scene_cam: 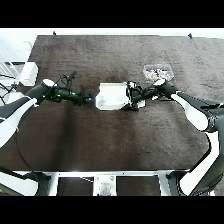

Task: Fold the box and place the chain.

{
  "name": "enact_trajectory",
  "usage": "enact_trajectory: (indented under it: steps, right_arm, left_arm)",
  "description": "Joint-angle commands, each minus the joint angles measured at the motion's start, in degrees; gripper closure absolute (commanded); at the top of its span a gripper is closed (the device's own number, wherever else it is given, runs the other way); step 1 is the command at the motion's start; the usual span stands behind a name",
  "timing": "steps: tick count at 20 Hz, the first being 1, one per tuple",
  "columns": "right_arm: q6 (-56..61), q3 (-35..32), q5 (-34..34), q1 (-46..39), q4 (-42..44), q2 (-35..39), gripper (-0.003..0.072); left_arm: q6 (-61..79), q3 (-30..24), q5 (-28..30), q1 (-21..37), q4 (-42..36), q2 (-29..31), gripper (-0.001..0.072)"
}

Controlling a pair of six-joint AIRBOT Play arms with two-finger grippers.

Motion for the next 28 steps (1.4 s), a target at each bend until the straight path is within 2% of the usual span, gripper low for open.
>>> enact_trajectory:
  steps: [1,4,15,23,24,26,27,28]
  right_arm:
    - [0.0,0.0,0.0,0.0,0.0,0.0,0.0090]
    - [0.0,0.0,0.0,0.0,0.0,0.0,0.0090]
    - [0.0,0.0,0.0,0.0,0.0,0.0,0.0090]
    - [0.0,0.0,0.0,0.0,0.0,0.0,0.0090]
    - [0.0,0.0,0.0,0.0,0.0,0.0,0.0090]
    - [0.0,0.0,0.0,0.0,0.0,0.0,0.0090]
    - [0.0,0.0,0.0,0.0,0.0,0.0,0.0090]
    - [0.0,0.0,0.0,0.0,0.0,0.0,0.0089]
  left_arm:
    - [-0.7,0.3,-0.6,-0.4,-0.9,0.0,0.0420]
    - [-1.5,0.3,-0.3,-1.3,-1.7,0.0,0.0399]
    - [-4.3,0.3,0.1,-2.3,-2.9,0.1,0.0399]
    - [-6.4,1.6,2.5,-4.9,-0.8,0.7,0.0399]
    - [-6.4,1.6,2.5,-5.0,-0.9,0.7,0.0349]
    - [-7.1,1.6,2.3,-5.0,-1.0,0.7,0.0329]
    - [-7.5,1.6,2.3,-5.0,-1.1,0.7,0.0257]
    - [-8.0,1.6,2.2,-5.0,-1.1,0.7,0.0251]
